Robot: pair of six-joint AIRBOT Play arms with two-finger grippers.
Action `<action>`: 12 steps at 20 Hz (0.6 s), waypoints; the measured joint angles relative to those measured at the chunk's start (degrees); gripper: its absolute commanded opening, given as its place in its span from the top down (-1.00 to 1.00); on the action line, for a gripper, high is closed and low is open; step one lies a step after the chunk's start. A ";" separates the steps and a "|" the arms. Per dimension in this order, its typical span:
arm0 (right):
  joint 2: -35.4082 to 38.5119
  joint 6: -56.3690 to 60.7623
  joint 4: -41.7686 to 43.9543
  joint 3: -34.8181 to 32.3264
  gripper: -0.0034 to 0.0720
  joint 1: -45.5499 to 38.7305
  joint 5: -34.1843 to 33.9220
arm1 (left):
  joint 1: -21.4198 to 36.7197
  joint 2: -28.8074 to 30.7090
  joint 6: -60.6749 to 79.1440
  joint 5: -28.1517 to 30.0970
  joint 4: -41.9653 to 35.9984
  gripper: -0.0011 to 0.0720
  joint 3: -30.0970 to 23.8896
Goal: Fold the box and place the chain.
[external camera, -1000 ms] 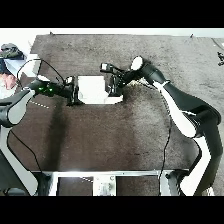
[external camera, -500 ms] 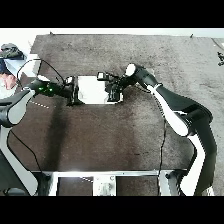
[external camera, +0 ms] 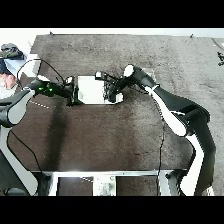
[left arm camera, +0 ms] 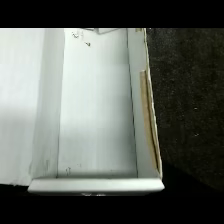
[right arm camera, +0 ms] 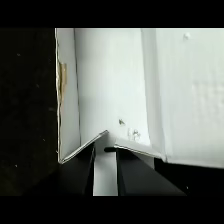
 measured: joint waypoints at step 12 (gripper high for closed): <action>-1.01 -4.24 3.87 0.02 -0.41 0.24 -1.49 | 0.00 0.02 -0.17 0.04 0.00 0.16 0.00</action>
